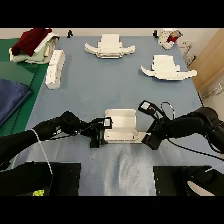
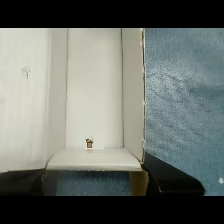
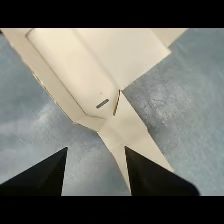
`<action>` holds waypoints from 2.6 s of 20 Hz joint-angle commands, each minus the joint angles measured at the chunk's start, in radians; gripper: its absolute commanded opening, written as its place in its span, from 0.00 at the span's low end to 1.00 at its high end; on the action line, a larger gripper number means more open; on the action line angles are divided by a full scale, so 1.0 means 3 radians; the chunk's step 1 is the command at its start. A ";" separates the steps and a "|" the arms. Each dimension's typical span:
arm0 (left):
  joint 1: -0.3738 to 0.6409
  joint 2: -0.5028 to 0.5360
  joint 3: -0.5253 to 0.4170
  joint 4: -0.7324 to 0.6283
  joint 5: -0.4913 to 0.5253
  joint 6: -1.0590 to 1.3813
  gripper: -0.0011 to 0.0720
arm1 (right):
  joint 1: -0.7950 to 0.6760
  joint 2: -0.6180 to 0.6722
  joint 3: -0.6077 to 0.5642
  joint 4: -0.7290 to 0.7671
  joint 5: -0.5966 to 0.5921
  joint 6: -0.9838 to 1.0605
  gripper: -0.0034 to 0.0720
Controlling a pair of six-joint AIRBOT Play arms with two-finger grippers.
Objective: Fold the box.
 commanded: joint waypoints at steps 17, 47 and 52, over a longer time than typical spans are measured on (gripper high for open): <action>0.0001 0.0000 -0.0003 0.0000 -0.0001 0.0003 0.55 | 0.0019 -0.0540 -0.0237 0.0662 0.0992 -0.2319 0.24; 0.0001 -0.0001 -0.0003 0.0000 -0.0001 0.0001 0.55 | -0.1532 -0.0070 -0.0051 -0.1221 -0.0134 0.2422 0.05; 0.0003 -0.0001 -0.0003 0.0000 -0.0001 0.0001 0.55 | -0.2162 -0.0666 -0.0210 0.0783 -0.0111 0.1350 0.05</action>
